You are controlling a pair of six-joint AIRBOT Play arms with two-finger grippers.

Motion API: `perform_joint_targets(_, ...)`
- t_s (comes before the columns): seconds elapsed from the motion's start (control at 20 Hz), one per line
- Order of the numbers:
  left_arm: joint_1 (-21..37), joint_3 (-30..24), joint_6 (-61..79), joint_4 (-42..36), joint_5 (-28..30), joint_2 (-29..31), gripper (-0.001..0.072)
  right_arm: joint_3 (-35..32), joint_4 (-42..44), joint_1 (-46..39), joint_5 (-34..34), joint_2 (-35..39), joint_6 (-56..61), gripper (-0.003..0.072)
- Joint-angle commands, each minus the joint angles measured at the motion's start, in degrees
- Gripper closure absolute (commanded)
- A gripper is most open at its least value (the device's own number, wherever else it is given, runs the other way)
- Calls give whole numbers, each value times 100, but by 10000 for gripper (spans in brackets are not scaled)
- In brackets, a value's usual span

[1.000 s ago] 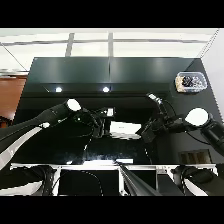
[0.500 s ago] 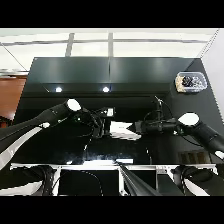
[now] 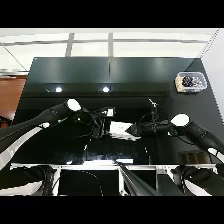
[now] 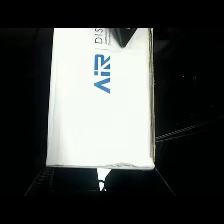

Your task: Fold the box and place the chain.

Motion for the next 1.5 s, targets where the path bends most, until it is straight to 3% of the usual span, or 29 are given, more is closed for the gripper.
perform_joint_targets(0.0,-2,2,-9,-9,0,0,246,-2,-188,57,-175,-26,4,677)
perform_joint_targets(0.25,2,4,-7,66,2,7,246,42,-219,26,-17,85,-188,677)
perform_joint_targets(0.5,48,4,-11,232,-2,96,243,743,-861,-931,1388,813,-293,677)
perform_joint_targets(0.65,46,4,-46,269,-9,315,167,1062,-1716,-1891,1873,1443,-160,678)
perform_joint_targets(0.75,46,4,-221,273,-50,457,-9,1067,-2380,-2573,2109,1801,118,677)
perform_joint_targets(0.95,44,4,-901,743,-238,848,-10,1067,-3139,-3560,2647,2074,258,677)
perform_joint_targets(1.2,-199,103,-1084,579,-313,1239,-1,1067,-3165,-3943,2485,2074,262,677)
perform_joint_targets(1.45,-975,584,-1725,413,682,870,0,1064,-3167,-3943,2446,2072,264,677)
